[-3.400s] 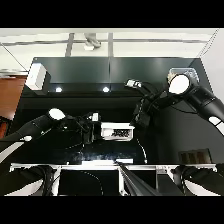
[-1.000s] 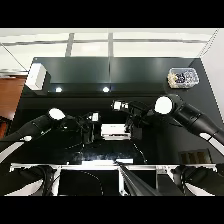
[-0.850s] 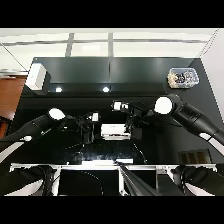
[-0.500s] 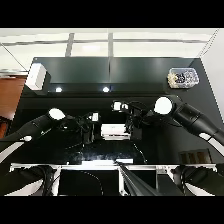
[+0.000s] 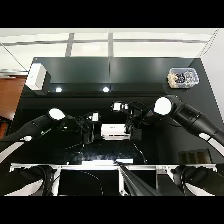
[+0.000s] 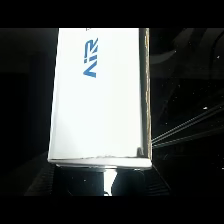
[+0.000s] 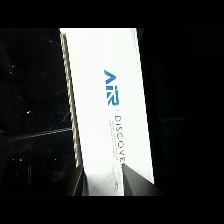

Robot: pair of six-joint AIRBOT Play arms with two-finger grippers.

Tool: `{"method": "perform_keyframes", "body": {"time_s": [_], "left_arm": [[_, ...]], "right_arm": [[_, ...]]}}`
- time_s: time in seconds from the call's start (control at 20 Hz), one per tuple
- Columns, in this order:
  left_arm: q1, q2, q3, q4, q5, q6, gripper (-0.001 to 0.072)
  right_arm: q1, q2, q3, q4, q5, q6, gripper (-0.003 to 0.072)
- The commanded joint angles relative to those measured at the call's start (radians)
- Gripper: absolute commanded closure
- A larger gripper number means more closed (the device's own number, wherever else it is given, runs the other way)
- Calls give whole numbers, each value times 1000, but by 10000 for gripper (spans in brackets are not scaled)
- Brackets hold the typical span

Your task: Fold the box and place the chain.

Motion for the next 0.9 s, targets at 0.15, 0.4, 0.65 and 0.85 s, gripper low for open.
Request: {"method": "perform_keyframes", "body": {"time_s": [0.15,0.4,0.65,0.85], "left_arm": [[0,-1,0,0,1,0,354],[0,-1,0,0,1,0,354],[0,-1,0,0,1,0,354],[0,-1,0,0,1,0,354]], "right_arm": [[8,-7,-3,0,3,0,421],[10,-28,-8,5,0,8,420],[10,-32,-11,1,0,38,420],[10,-47,-15,1,0,54,419]]}}
